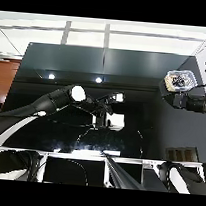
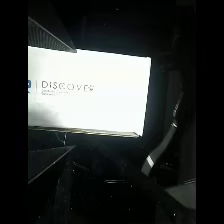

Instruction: Fold the box and place the chain.

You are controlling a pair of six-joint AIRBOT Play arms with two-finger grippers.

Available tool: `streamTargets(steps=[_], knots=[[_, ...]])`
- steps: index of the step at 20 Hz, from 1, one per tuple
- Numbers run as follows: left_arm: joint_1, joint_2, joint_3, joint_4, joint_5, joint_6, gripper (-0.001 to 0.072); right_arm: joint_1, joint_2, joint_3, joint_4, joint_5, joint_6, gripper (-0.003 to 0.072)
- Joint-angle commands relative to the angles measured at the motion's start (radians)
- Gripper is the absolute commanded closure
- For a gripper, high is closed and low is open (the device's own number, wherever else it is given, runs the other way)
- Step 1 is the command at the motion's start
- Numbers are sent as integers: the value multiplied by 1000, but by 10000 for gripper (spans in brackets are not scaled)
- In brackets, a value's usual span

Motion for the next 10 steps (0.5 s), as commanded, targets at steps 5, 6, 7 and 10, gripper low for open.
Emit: streamTargets(steps=[5, 6, 7, 10], knots=[[-1, -3, 12, 15, 24, -8, -4, -1, 0, 1, -3, -1, -5, 677], [-1, -1, 19, 15, 23, -8, -4, -1, 0, 1, -3, -1, -5, 677], [0, 1, 27, 15, 23, -8, -4, -1, 0, 1, -3, -1, -5, 677], [0, 0, 34, 38, 21, -8, -4, -1, 0, 1, -3, -1, -5, 677]])
